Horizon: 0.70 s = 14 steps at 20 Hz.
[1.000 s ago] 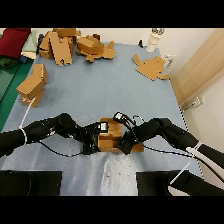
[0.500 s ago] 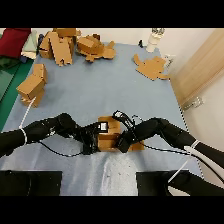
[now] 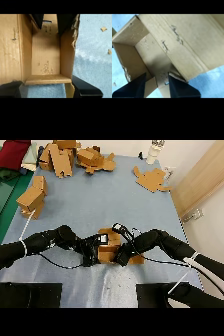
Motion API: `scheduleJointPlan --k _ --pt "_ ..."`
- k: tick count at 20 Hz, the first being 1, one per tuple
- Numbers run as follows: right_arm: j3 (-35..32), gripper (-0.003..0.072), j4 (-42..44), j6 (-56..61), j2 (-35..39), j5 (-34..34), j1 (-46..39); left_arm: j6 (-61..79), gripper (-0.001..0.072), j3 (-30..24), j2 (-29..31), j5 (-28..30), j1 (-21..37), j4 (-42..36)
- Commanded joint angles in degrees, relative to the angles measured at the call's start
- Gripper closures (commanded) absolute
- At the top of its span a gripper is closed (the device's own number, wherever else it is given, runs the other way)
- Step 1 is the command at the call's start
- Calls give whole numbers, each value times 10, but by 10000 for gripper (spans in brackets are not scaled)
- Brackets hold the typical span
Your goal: Fold the box.
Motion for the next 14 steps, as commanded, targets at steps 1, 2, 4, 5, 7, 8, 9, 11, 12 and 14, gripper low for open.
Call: scheduleJointPlan --k 1,2,4,5,7,8,9,11,12,14 --pt "0 205 -1 0 0 -8 1 0 378 0 0 0 0 0" --pt "0 205 -1 -1 0 -7 1 0 378 0 0 0 0 0" --pt "0 206 -3 0 0 -5 1 0 378 0 0 -1 0 0" --pt "0 237 -6 0 0 -4 1 0 378 0 0 0 0 0" --pt "0 546 -38 15 0 -6 0 0 378 0 0 0 0 0" --pt "0 577 -69 51 1 -11 0 0 378 0 0 -1 0 0" --pt "0 631 -109 92 4 -26 0 0 377 0 0 -1 0 0" --pt "0 682 -180 177 18 -44 0 0 377 0 0 0 0 0" --pt "0 682 -190 208 31 -45 0 0 377 0 0 0 0 0" --pt "0 682 -193 243 59 -50 0 0 377 0 0 0 0 0"
